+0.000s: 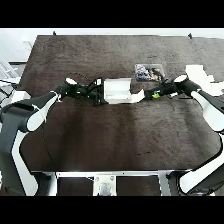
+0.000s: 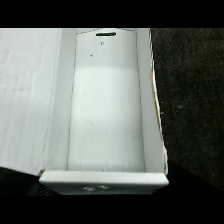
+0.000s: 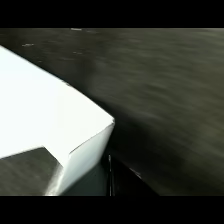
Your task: Fold the box and place the chain.
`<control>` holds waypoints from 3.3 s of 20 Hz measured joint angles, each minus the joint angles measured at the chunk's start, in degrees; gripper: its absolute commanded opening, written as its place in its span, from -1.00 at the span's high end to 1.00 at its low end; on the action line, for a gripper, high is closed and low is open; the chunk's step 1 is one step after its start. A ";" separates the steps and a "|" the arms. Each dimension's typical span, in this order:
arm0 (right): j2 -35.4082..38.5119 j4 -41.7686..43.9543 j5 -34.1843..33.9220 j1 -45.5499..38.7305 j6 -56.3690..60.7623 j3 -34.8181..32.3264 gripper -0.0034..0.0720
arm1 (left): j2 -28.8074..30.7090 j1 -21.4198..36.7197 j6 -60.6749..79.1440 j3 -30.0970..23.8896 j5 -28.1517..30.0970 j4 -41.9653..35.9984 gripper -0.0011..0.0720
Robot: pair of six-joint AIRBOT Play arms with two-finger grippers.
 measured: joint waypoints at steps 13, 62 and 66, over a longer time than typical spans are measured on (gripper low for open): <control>5.79 4.17 -1.33 5.25 -2.03 0.00 -0.31 | 0.00 0.00 0.00 0.00 0.00 0.00 -0.52; 1.18 -47.80 -2.51 25.07 54.29 11.52 -0.03 | 0.00 -0.02 0.04 0.00 0.02 0.00 -0.52; 0.96 -48.59 -1.38 25.53 57.18 12.35 0.21 | 0.00 -0.07 0.04 0.00 0.02 0.00 -0.52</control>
